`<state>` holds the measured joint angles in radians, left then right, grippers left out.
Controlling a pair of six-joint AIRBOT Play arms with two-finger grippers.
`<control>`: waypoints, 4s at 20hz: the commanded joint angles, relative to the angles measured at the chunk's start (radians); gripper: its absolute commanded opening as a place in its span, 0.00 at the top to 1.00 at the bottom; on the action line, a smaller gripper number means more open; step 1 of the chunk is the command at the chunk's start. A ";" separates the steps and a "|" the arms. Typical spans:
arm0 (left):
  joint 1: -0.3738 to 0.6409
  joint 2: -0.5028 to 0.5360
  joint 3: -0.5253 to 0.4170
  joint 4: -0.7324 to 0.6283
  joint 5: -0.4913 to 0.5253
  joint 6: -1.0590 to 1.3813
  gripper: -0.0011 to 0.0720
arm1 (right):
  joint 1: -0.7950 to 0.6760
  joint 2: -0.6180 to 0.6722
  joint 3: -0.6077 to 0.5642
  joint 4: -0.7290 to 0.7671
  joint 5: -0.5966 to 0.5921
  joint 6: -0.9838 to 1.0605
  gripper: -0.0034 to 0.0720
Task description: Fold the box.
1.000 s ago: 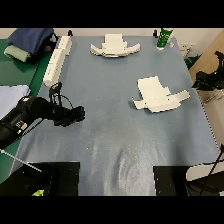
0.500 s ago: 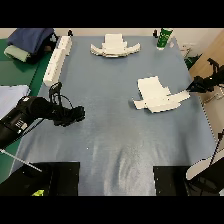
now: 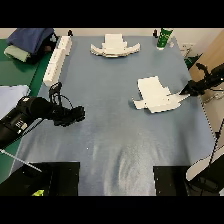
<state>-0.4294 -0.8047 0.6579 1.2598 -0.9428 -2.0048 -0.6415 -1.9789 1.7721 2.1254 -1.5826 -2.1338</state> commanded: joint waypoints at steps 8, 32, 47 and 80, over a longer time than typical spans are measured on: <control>0.000 0.001 0.000 0.000 0.001 0.000 0.42 | 0.157 0.057 -0.151 0.145 -0.006 0.012 0.95; 0.001 0.001 0.000 0.000 0.267 0.000 0.42 | 0.763 1.205 -1.443 0.151 0.822 0.530 0.95; 0.246 -0.070 0.062 -0.373 0.092 0.669 0.42 | 0.764 1.206 -1.442 0.195 0.832 0.206 0.95; 0.170 -0.736 0.282 -0.767 -0.325 1.482 0.43 | 0.855 1.219 -1.443 0.190 0.875 0.188 0.95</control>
<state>-0.2348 -1.5398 0.9291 0.4767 -1.2667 -0.5617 0.2131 -0.7601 0.3294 2.3188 -0.7074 -1.9461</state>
